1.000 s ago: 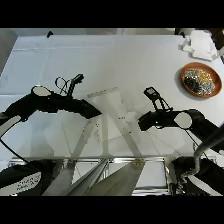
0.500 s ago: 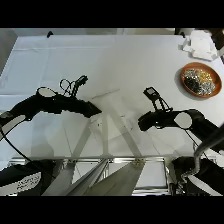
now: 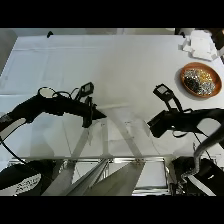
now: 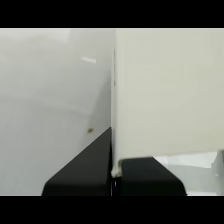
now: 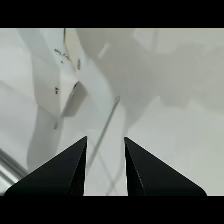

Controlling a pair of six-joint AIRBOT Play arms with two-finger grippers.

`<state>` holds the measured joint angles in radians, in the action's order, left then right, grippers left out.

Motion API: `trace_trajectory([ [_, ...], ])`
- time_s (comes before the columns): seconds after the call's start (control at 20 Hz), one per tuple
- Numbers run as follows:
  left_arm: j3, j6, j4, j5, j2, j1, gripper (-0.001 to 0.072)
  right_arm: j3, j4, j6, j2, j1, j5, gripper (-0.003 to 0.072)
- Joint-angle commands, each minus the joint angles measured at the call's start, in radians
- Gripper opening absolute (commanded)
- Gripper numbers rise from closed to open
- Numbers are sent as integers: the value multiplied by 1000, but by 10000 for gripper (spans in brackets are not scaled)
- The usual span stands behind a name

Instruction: Fold the box and place the chain.

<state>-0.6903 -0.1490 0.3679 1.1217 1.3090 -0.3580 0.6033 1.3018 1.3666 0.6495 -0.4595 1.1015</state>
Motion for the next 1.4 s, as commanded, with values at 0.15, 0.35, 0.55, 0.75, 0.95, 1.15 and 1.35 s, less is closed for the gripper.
trace_trajectory([
  [0.15, -33, -206, -55, -248, 27, -189, 1, 11, 84, 104, -209, 0, 181, 276],
  [0.35, -165, -147, 6, -232, 101, -190, 2, 9, 86, 102, -213, 0, 142, 276],
  [0.55, -177, -108, 3, -243, 129, -192, 5, 8, 121, 99, -213, 0, 99, 276],
  [0.75, -175, -84, 60, -248, 172, -192, 2, 8, 138, 99, -212, 0, 53, 276],
  [0.95, -175, -74, 50, -256, 214, -192, 1, 0, 150, 99, -212, 0, 50, 276],
  [1.15, -174, -85, 10, -262, 237, -192, 0, -23, 157, 99, -212, 0, 49, 276],
  [1.35, -174, -116, -28, -289, 249, -192, 0, -23, 157, 99, -212, 0, 49, 276],
])
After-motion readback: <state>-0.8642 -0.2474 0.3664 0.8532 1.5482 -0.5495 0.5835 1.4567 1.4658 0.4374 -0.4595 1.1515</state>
